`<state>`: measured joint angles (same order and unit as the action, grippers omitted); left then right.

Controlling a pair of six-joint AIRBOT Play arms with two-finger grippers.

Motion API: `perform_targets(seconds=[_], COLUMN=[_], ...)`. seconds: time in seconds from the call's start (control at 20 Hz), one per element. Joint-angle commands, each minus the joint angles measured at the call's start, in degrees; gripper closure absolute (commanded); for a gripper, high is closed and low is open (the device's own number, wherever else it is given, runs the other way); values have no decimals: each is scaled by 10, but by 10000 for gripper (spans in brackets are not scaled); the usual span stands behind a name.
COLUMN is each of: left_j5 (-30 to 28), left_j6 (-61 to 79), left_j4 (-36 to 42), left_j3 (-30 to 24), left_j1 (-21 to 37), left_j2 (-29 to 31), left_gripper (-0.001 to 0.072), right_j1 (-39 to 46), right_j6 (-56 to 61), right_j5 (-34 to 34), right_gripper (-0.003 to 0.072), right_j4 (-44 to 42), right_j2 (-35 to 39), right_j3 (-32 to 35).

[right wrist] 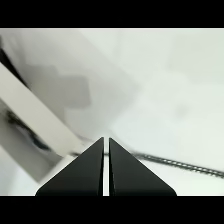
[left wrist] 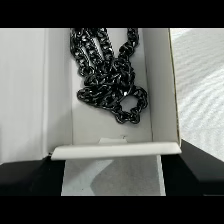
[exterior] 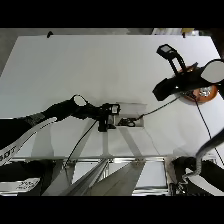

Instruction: Fold the box and place the chain.

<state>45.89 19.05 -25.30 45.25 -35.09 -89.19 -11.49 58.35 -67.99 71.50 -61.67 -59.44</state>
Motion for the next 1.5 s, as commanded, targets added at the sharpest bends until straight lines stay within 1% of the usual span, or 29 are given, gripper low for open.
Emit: perform_targets(seconds=[0.0,0.05,0.1,0.15,0.2,0.25,0.35,0.4,0.45,0.55,0.7,0.85,0.95,1.05,1.25,1.3,1.35,1.4,1.45], left_j5=[0,0,0,0,0,0,0,0,0,0,0,0,0,0,0,0,0,0,0], left_j6=[0,0,0,0,0,0,0,0,0,0,0,0,0,0,0,0,0,0,0], left_j4=[0,0,0,0,0,0,0,0,0,0,0,0,0,0,0,0,0,0,0], left_j3=[0,0,0,0,0,0,0,0,0,0,0,0,0,0,0,0,0,0,0], left_j1=[0,0,0,0,0,0,0,0,0,0,0,0,0,0,0,0,0,0,0], left_j2=[0,0,0,0,0,0,0,0,0,0,0,0,0,0,0,0,0,0,0], left_gripper=[502,502,502,502,502,502,502,502,502,502,502,502,502,502,502,502,502,502,502], right_j1=[63,66,66,66,66,66,66,66,66,66,66,63,53,46,47,47,47,47,47], right_j6=[-245,-291,-336,-389,-444,-497,-567,-599,-629,-675,-686,-686,-690,-689,-676,-676,-676,-670,-662], right_j5=[-34,-28,-16,8,31,48,78,94,106,125,153,168,171,162,130,123,119,118,120], right_gripper=[673,670,607,424,276,230,231,251,304,353,363,466,491,673,669,650,585,535,446], right_j4=[27,29,29,28,28,26,-13,-47,-78,-123,-141,-150,-150,-150,-139,-129,-118,-115,-115], right_j2=[-19,-20,-21,-21,-21,-21,-23,-23,-23,-23,-40,-78,-86,-83,-52,-34,-14,4,18], right_j3=[45,72,100,132,158,182,217,231,242,256,259,259,259,259,259,259,259,259,259])
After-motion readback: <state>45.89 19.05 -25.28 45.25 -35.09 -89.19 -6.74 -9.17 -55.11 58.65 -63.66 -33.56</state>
